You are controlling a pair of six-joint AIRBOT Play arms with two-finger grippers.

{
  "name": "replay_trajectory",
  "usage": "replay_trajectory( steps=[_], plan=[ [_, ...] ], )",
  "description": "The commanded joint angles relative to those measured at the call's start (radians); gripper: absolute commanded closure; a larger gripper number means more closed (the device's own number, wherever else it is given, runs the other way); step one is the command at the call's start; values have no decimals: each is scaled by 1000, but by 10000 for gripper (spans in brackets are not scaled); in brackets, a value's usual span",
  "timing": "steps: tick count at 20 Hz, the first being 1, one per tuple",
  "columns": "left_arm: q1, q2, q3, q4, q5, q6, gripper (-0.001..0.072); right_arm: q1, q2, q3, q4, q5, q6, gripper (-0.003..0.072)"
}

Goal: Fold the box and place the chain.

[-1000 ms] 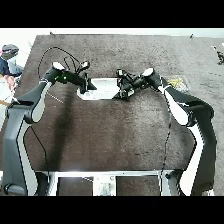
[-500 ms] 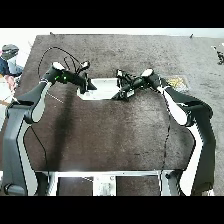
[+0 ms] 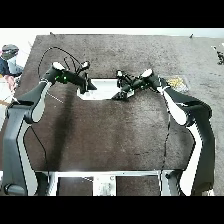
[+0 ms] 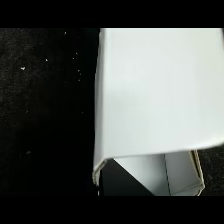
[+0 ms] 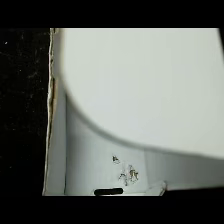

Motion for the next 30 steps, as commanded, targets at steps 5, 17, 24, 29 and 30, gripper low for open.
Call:
replay_trajectory(
  steps=[5,17,24,29,30],
  plan=[
    [0,0,0,0,0,0,698,0,-1,0,-6,-21,1,296],
    [0,0,0,-1,0,0,698,0,-1,0,-6,-21,1,296],
    [0,0,0,-14,-1,0,695,0,-1,0,-6,-21,1,296],
    [15,3,1,-40,-34,-9,404,0,0,0,-6,-21,1,296],
    [25,4,2,-54,-68,-11,404,0,-1,0,-6,-21,1,296]
  ],
)
